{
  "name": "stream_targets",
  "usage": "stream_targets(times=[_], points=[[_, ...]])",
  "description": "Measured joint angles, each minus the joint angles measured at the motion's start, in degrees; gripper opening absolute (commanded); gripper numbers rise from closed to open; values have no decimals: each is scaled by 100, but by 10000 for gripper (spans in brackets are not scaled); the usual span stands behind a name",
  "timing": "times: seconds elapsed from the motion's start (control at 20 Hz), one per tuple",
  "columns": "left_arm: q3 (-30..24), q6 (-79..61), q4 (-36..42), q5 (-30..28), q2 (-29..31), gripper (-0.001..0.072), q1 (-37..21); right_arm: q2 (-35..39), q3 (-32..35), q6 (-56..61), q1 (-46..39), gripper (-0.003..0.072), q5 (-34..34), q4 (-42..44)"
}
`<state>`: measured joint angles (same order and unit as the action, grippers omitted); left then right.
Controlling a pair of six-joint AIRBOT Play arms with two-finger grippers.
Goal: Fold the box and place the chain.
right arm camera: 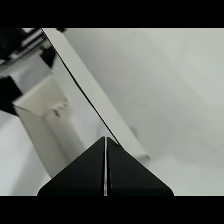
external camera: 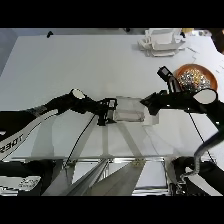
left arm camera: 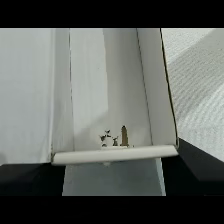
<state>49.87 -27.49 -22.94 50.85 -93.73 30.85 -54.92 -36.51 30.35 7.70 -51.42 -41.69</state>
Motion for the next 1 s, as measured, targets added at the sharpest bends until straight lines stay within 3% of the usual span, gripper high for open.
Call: stream_targets(times=[0.2, 0.3, 0.35, 0.45, 0.5, 0.8, 0.9, 1.0], points=[[0, 4, 2, 0, 0, 209, 0, 229, -46, 26, 0, 45, -756, -1582], [0, 4, 2, -2, 0, 209, 0, 229, -55, -238, 2, 217, -1001, -2006], [0, 4, 2, 0, 0, 209, 0, 195, -55, -481, 2, 246, -1027, -2109], [2, 7, 2, -2, 0, 209, 0, 55, -57, -1003, 4, 209, -1045, -2149], [0, 7, 4, -2, 0, 209, 0, -52, -57, -1250, 7, 153, -1067, -2133], [2, 7, 4, -2, 0, 209, 0, -748, -13, -2616, 7, 147, -870, -1823], [0, 7, 4, -2, 0, 209, 0, -839, 50, -3101, 7, 49, -743, -1663], [0, 9, 4, -2, 0, 209, 0, -887, 146, -3528, 7, 50, -658, -1582]])
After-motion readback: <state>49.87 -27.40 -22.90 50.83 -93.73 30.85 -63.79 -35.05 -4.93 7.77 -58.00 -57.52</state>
